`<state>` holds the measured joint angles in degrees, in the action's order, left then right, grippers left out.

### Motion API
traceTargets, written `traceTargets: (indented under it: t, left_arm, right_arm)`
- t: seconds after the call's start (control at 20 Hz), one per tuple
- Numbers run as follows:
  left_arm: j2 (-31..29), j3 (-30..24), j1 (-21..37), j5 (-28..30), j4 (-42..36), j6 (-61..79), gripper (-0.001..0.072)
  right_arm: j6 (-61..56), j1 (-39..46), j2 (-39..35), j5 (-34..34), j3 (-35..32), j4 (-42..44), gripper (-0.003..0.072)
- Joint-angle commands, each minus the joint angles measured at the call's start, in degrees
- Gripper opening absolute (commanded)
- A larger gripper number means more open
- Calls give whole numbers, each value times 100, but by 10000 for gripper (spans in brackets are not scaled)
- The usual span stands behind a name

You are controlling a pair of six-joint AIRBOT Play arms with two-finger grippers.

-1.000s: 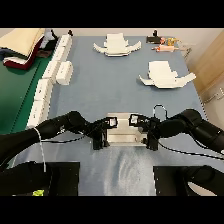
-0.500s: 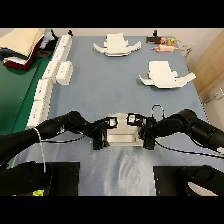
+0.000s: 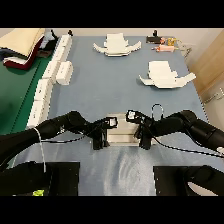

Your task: Fold the box.

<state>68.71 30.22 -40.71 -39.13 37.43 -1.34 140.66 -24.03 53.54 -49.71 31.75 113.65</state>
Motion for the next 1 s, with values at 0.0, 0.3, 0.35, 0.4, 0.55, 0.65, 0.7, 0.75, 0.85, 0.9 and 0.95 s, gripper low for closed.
traceTargets:
  t: [0.0, 0.3, 0.35, 0.4, 0.55, 0.65, 0.7, 0.75, 0.85, 0.9, 0.95]
  left_arm:
    - [0, -2, -2, 2, 2, 2, 453]
    - [0, -2, -2, 2, 2, 2, 453]
    - [0, -2, -2, 2, 2, 2, 453]
    - [0, -2, -2, 2, 2, 2, 453]
    - [0, -2, -2, 2, 2, 4, 453]
    - [0, -2, -2, 2, 2, 4, 453]
    - [0, -2, -2, 2, 2, 2, 453]
    - [0, -2, -2, 2, 2, 2, 453]
    - [0, -2, -2, 2, 2, 4, 453]
    - [0, -2, -2, 2, 2, 2, 453]
    - [0, -2, -2, 2, 2, 2, 453]
  right_arm:
    - [0, -4, 7, 125, -2, 85, 62]
    - [0, -2, 7, 125, -2, 190, 112]
    - [0, -4, 7, 125, -2, 192, 347]
    - [0, -2, 7, 122, -2, 197, 415]
    - [0, -4, 9, 122, -2, 238, 415]
    - [0, -4, 7, 122, -2, 236, 594]
    - [0, -2, 7, 120, -2, 234, 606]
    - [0, -4, 7, 120, -2, 234, 605]
    - [-2, -2, 7, 114, -2, 227, 605]
    - [-4, -2, 0, 96, -2, 210, 604]
    - [-66, -2, -11, 24, 2, 203, 561]
